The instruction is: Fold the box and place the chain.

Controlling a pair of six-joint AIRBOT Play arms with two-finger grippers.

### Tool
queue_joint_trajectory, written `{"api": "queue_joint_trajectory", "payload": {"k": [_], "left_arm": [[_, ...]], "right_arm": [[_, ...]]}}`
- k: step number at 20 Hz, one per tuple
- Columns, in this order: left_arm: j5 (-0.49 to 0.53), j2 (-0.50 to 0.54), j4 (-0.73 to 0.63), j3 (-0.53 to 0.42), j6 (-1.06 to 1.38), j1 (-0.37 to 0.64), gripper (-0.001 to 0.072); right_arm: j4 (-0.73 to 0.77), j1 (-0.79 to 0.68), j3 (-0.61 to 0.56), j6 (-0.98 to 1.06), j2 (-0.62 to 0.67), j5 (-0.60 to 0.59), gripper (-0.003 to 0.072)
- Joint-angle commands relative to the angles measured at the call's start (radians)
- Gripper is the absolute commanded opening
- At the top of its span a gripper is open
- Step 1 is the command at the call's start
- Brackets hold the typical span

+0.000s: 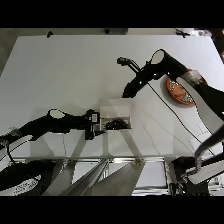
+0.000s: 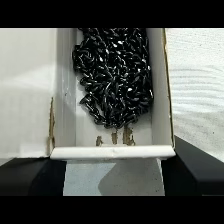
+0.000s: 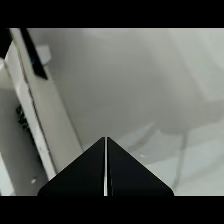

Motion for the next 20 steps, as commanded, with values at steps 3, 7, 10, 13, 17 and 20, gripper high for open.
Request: {"api": "queue_joint_trajectory", "payload": {"k": [3,7,10,13,17,20], "left_arm": [[0.001,0.0,0.0,0.0,0.0,0.0,0.0112],[0.001,0.0,0.0,0.0,0.0,0.0,0.0112],[0.0,0.0,0.0,0.0,0.0,0.0,0.0112],[0.0,0.0,0.0,0.0,0.0,0.0,0.0112],[0.0,0.0,0.0,0.0,0.0,0.0,0.0112],[0.0,0.0,0.0,0.0,0.0,0.0,0.0112]], "right_arm": [[-0.029,0.07,-0.033,-0.03,-0.004,0.126,0.0005],[-0.043,0.11,-0.042,-0.03,0.053,0.117,0.0007],[-0.048,0.14,-0.05,-0.03,0.115,0.108,0.0062],[-0.124,0.185,-0.136,-0.031,0.212,0.02,0.0339],[-0.277,0.233,-0.296,-0.03,0.33,-0.146,0.0344],[-0.275,0.244,-0.328,-0.03,0.364,-0.192,0.0455]]}}
